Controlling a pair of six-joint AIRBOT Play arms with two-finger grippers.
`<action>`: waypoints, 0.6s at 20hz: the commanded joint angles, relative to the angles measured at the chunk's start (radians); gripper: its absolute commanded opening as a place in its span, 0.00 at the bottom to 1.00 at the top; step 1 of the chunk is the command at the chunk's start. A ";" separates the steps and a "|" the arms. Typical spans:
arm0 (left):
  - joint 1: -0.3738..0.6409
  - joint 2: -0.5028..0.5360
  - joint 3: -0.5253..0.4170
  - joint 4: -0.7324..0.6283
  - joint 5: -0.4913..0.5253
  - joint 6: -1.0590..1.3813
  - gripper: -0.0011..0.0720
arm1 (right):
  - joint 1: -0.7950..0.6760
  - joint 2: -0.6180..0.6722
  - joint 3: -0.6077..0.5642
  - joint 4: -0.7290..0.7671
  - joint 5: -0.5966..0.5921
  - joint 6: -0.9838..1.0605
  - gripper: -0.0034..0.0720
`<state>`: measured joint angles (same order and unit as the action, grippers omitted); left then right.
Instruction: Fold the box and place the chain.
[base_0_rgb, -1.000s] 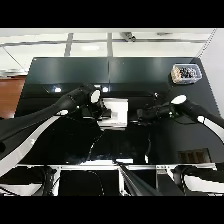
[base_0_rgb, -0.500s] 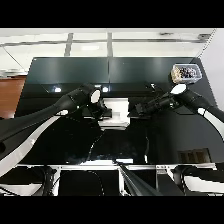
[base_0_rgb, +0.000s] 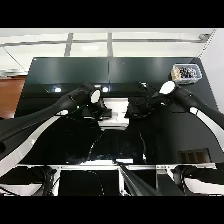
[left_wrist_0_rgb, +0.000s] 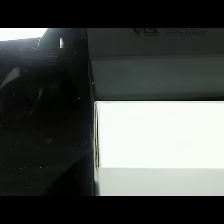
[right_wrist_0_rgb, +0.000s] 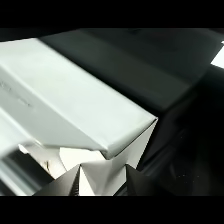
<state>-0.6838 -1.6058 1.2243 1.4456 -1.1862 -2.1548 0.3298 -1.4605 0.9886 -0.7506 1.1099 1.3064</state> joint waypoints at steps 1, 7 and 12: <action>0.001 0.000 0.001 0.000 0.000 0.000 0.06 | 0.084 -0.001 0.059 -0.175 -0.052 0.236 0.45; 0.001 0.000 0.001 0.000 0.001 0.000 0.06 | 0.216 -0.018 0.111 -0.460 -0.068 0.537 0.45; 0.001 0.000 0.001 0.001 0.001 0.000 0.06 | 0.308 -0.075 0.177 -0.703 -0.007 0.791 0.45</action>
<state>-0.6838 -1.6054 1.2243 1.4464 -1.1858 -2.1548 0.5884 -1.5089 1.1301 -1.2896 1.0718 1.9205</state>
